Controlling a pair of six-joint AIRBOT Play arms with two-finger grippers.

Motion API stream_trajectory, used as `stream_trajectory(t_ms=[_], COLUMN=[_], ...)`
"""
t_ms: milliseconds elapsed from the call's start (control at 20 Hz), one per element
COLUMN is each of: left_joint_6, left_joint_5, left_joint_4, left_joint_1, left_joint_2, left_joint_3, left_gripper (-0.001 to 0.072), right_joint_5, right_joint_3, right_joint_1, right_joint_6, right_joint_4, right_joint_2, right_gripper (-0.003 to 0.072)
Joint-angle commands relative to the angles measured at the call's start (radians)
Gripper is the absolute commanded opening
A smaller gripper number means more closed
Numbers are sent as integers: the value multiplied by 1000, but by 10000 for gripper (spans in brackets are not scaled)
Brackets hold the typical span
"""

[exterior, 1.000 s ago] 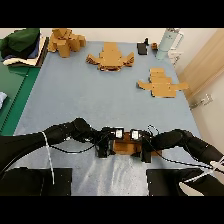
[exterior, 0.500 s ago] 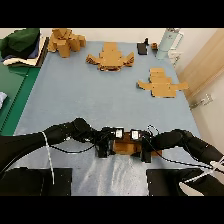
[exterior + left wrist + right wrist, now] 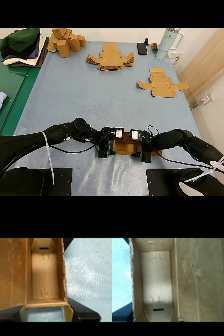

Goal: Fold the box.

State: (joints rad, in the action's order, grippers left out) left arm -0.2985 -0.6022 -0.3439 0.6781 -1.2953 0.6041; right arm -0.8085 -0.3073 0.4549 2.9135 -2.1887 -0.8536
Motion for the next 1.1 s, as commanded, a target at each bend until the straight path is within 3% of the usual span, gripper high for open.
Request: stream_trajectory(t_ms=[0,150,350,700,800,1050], left_joint_6=[0,0,0,0,0,-1], left_joint_5=[0,0,0,0,0,0], left_joint_4=[0,0,0,0,0,0], left_joint_1=[0,0,0,0,0,0], left_joint_2=[0,0,0,-1,0,-1], left_joint_3=[1,1,1,1,1,1], left_gripper=[527,528,527,527,527,528], right_joint_5=[3,-2,-36,-364,-429,-439], right_joint_3=[-3,-24,-32,-32,-32,-32], right_joint_1=[0,-1,-1,-1,-1,0], right_joint_6=[0,-103,-300,-331,-351,-537], right_joint_4=[-26,-2,143,200,201,87], right_joint_2=[2,51,192,418,463,547], right_gripper=[718,718,715,712,713,712])
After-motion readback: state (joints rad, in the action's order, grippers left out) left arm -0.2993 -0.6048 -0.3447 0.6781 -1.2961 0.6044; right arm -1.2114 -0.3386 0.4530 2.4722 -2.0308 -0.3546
